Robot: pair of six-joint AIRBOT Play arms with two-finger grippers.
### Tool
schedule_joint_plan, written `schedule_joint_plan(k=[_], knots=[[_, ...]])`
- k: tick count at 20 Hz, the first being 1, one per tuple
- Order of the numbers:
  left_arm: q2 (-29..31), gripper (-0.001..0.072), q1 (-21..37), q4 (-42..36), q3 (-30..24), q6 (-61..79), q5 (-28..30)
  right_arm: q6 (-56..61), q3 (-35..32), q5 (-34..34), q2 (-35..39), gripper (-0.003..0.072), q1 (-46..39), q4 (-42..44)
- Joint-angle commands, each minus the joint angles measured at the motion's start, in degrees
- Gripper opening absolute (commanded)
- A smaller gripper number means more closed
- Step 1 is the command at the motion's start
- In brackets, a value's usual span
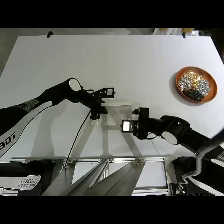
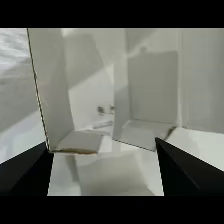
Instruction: Fold the box and place the chain.
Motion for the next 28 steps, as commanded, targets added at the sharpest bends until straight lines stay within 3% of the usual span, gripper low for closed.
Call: schedule_joint_plan(k=[1,9,13,17,20,23,26,28], knots=[[-0.02,0.001,-0.02,0.02,-0.02,0.04,0.02,-0.98,3.23,4.11,-0.76,0.0696,-3.52,2.47],[-0.02,0.001,-0.02,0.0,-0.02,0.04,0.02,-17.53,10.01,14.21,-9.66,0.0696,-12.57,20.04],[-0.02,0.001,-0.02,0.0,-0.02,0.04,0.02,-18.93,9.7,20.57,-7.06,0.0693,-13.97,15.5],[-0.02,0.001,-0.02,0.02,-0.02,0.04,0.02,-14.86,2.29,17.53,4.55,0.0695,-9.42,11.96],[-0.02,0.001,-0.02,0.0,-0.02,0.04,0.02,-12.15,-3.02,13.27,10.95,0.0694,-1.38,11.78],[-0.02,0.001,-0.02,0.0,-0.02,0.04,0.0,-7.8,-3.61,7.15,7.45,0.0694,3.52,11.89],[-0.02,0.001,-0.02,0.0,-0.02,0.04,0.02,-7.82,-3.54,-0.17,0.61,0.0696,2.49,13.38],[-0.02,0.001,-0.02,0.0,-0.02,0.04,0.02,-7.82,-3.04,-1.36,-1.95,0.0696,2.14,13.35]])
